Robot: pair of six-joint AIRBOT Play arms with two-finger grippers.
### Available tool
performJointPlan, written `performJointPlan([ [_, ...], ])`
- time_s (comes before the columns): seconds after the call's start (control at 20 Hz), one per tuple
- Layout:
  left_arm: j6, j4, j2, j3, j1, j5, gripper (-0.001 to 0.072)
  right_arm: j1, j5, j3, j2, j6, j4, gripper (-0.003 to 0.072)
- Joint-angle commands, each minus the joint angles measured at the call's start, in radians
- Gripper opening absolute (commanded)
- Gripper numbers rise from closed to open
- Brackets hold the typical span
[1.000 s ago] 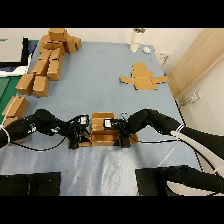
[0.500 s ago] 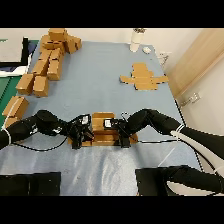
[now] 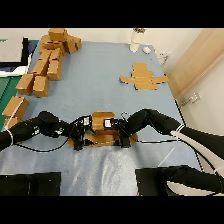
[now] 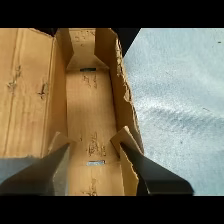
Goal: Fold the box.
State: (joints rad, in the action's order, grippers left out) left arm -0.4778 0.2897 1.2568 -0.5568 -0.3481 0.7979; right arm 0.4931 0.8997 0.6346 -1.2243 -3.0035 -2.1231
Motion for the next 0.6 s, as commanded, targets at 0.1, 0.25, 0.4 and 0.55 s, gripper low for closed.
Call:
performJointPlan([
  [0.1, -0.003, -0.005, 0.001, 0.0, -0.002, -0.001, 0.0665, 0.0, 0.0, 0.0, 0.0, 0.0, 0.0, 0.0546],
  [0.25, -0.003, -0.005, 0.001, 0.0, -0.002, -0.001, 0.0665, 0.0, 0.0, 0.0, 0.0, 0.0, 0.0, 0.0546],
  [0.4, 0.004, 0.002, 0.0, 0.001, -0.002, -0.002, 0.0313, 0.0, 0.0, 0.0, 0.0, 0.001, 0.0, 0.0546],
  [0.55, 0.088, 0.085, -0.01, 0.002, 0.01, -0.013, 0.0092, 0.0, 0.0, 0.0, 0.0, 0.0, 0.0, 0.0546],
])
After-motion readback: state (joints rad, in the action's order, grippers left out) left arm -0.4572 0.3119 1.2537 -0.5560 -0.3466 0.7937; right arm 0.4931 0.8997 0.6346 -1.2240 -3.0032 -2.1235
